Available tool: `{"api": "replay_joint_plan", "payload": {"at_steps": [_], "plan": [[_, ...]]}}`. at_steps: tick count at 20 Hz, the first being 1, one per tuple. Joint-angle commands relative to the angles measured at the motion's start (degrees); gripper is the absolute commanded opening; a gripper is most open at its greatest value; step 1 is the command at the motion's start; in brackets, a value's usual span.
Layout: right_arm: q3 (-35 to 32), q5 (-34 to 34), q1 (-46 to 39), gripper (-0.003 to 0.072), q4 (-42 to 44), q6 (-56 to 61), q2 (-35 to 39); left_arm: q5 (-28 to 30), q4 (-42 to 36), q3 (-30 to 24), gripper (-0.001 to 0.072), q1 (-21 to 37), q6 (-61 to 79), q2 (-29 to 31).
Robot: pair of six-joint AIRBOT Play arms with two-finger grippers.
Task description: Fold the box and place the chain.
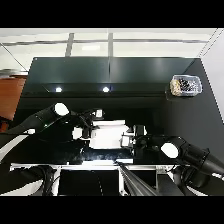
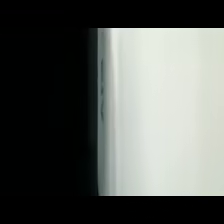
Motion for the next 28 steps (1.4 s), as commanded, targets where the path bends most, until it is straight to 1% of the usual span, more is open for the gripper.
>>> {"api": "replay_joint_plan", "payload": {"at_steps": [1,5,11,14,17,18,20,23,26,28], "plan": [[0.1,0.5,0.1,0.0699,2.3,0.5,0.0,0.1,0.0,0.0,0.0034,0.0,0.0,0.0],[0.0,5.9,0.1,0.0699,2.1,1.4,0.0,0.1,0.0,0.0,0.0034,0.0,0.0,0.0],[0.0,6.0,0.1,0.0699,2.2,1.3,-0.3,0.1,0.0,0.0,0.0034,0.0,0.0,0.0],[0.0,3.7,0.2,0.0699,2.3,1.3,-2.9,0.1,0.0,0.0,0.0034,0.0,0.0,0.0],[0.1,-3.7,1.9,0.0699,2.3,1.3,-3.7,0.1,0.0,0.0,0.0034,0.0,0.0,0.0],[0.1,-5.2,2.2,0.0698,2.3,1.4,-3.7,0.1,0.0,0.0,0.0034,0.0,0.0,0.0],[0.7,-4.8,2.1,0.0698,2.4,1.8,-3.7,0.1,0.0,0.0,0.0034,0.0,0.0,0.0],[3.7,-3.4,1.7,0.0699,2.0,1.7,-3.5,0.1,0.0,0.0,0.0034,0.0,0.0,0.0],[4.3,-3.5,-1.8,0.0699,2.0,1.7,-3.5,0.1,0.0,0.0,0.0034,0.0,0.0,0.0],[4.9,-3.6,-2.5,0.0699,1.9,1.7,-3.5,0.1,0.0,0.0,0.0034,0.0,0.0,0.0]]}}
